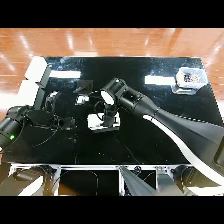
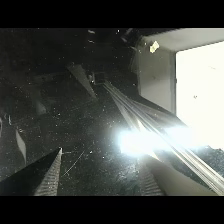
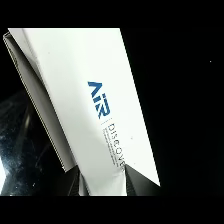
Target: Fold the box and place the chain.
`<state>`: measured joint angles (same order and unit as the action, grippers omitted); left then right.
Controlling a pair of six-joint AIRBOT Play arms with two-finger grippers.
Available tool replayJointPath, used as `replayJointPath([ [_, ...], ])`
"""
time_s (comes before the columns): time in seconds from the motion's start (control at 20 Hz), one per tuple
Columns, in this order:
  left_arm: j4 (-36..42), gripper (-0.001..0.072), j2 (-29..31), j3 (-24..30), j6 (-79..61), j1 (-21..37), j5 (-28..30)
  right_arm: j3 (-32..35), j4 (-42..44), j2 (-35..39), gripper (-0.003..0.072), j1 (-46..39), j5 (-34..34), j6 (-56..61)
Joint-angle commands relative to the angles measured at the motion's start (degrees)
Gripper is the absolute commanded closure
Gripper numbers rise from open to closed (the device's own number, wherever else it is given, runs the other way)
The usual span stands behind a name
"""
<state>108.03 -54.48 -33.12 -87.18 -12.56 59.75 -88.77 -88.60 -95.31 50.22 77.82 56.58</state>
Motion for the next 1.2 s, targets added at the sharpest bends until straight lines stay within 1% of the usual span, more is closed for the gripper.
replayJointPath([
  [0.0, 0.0, 0.0145, 0.0, 0.0, 0.0, 0.0, 0.0, 0.0, 0.2, 0.0, 0.0348, 0.0, 0.0, -0.1],
  [0.45, 0.0, 0.0145, 0.0, 0.0, 0.0, 0.0, 0.0, 0.0, 0.4, 0.0, 0.0346, 0.0, 0.8, -0.1],
  [0.5, 0.0, 0.0145, 0.0, 0.0, 0.0, 0.0, 0.0, 0.0, 0.5, 0.0, 0.0320, 0.0, 0.8, -0.1],
  [0.55, 0.0, 0.0145, 0.0, 0.0, 0.0, 0.0, 0.0, 0.0, 0.5, 0.0, 0.0230, 0.0, 0.8, -0.1],
  [1.15, 0.0, 0.0145, 0.0, 0.0, 0.0, 0.0, 0.0, 0.6, 2.0, -0.6, 0.0241, 0.0, 0.3, -0.1],
])
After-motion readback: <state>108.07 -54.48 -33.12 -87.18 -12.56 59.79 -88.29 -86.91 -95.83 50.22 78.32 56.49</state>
